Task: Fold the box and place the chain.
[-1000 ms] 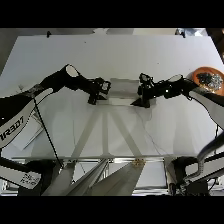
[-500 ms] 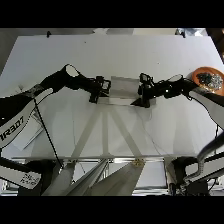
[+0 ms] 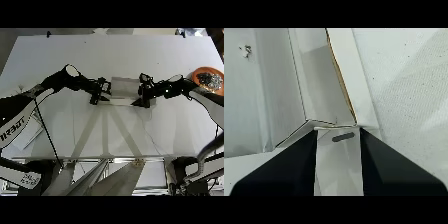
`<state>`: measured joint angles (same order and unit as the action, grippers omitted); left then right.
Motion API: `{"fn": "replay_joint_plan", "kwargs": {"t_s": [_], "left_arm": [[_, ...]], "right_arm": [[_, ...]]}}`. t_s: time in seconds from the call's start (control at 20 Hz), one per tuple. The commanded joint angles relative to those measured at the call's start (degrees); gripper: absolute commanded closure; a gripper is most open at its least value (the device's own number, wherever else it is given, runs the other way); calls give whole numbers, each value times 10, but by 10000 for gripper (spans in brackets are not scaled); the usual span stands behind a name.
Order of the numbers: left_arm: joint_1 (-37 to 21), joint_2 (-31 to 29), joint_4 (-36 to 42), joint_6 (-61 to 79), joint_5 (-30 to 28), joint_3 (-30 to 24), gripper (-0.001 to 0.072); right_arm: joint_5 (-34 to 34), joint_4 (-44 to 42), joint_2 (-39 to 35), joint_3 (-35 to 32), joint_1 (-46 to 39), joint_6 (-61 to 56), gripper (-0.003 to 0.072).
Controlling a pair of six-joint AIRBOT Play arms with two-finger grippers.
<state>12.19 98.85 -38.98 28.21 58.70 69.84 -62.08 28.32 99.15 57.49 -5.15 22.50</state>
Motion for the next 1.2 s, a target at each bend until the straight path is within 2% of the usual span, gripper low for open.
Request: {"fn": "replay_joint_plan", "kwargs": {"t_s": [0.0, 0.15, 0.25, 0.35, 0.45, 0.6, 0.75, 0.85, 0.95, 1.05, 1.15], "left_arm": [[0, 0, 23, 0, 4, 0, 402], [0, 0, 43, -1, -5, 0, 402], [0, 0, 43, -2, -11, 0, 439], [0, 0, 42, -2, -11, 0, 445], [0, 0, 40, -2, -11, 0, 505], [0, 0, 34, -2, -17, 0, 513], [0, 0, 34, -21, -17, 0, 488], [0, 0, 34, -65, -21, 0, 421], [0, 0, 34, -110, -39, 0, 420], [0, 0, 34, -120, -50, 0, 367], [0, 0, 34, -122, -49, 0, 363]], "right_arm": [[0, -1, 0, 1, 0, 0, 276], [0, -1, 0, 1, 0, 0, 276], [0, -1, 0, 1, 0, 0, 276], [0, -1, 0, 1, 0, 0, 276], [0, -1, 0, 1, 0, 0, 276], [0, -1, 0, 1, 0, 0, 276], [0, -1, 0, 1, 0, 0, 276], [0, -1, 0, 1, 0, 0, 276], [0, -1, 0, 1, 0, 0, 276], [0, -1, 0, 1, 0, 0, 276], [0, -1, 0, 1, 0, 0, 276]]}}
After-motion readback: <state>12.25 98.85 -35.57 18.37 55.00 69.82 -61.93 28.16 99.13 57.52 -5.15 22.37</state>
